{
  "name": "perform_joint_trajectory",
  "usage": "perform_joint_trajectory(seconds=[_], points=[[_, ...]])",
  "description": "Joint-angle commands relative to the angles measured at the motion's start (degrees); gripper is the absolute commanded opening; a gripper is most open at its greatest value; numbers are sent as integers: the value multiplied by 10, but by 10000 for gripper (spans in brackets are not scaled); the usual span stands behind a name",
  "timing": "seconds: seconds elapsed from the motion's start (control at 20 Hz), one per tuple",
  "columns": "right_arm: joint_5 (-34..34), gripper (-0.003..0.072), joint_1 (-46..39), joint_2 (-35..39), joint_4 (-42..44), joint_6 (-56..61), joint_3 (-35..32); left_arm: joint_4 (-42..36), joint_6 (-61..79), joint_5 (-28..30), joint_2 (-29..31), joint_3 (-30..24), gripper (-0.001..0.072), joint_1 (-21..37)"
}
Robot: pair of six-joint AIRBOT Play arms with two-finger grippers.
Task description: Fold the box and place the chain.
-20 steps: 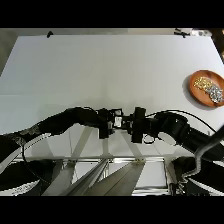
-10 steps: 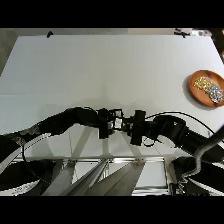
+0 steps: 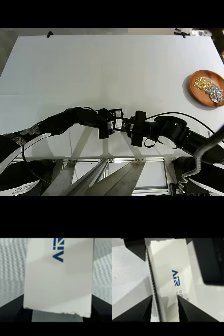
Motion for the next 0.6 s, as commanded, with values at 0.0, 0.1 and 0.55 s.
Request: perform_joint_trajectory(seconds=[0.0, 0.1, 0.55], points=[[-39, 347, 0, 14, 0, 6, 1, 0, 0, 0, 0, 0, 138, 0], [-43, 354, 0, 15, 0, 6, 1, 0, 0, 0, 0, 0, 138, 0], [-53, 285, 0, 75, 0, 38, 1, 0, 0, 0, 0, 0, 138, 0]])
